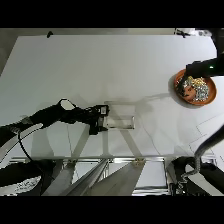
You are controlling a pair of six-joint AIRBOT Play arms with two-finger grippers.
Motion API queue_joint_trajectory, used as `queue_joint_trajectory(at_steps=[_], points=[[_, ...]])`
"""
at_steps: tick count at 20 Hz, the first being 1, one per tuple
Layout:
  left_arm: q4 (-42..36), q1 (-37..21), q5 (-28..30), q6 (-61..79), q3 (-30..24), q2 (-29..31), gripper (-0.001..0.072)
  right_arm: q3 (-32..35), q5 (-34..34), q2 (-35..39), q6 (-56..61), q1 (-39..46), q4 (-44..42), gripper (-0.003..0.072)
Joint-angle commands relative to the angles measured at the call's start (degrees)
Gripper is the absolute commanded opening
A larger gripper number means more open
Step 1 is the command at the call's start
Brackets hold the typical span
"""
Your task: Fold the box and place the chain.
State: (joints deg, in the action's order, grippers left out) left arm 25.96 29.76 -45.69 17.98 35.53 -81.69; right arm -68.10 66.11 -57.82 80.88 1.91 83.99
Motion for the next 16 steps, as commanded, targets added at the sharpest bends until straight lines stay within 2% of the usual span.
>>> queue_joint_trajectory(at_steps=[1,8,16], points=[[0.0,0.0,0.0,0.0,0.0,0.0,0.0332,-0.1,6.2,9.8,-2.0,-0.2,-5.9,0.001],[0.0,0.0,0.0,0.0,0.0,0.0,0.0332,-0.1,13.0,19.6,-1.4,-10.1,-8.0,0.001],[0.0,0.0,0.0,0.0,0.0,0.0,0.0332,-0.1,11.0,21.6,3.5,-26.5,-9.4,0.001]])
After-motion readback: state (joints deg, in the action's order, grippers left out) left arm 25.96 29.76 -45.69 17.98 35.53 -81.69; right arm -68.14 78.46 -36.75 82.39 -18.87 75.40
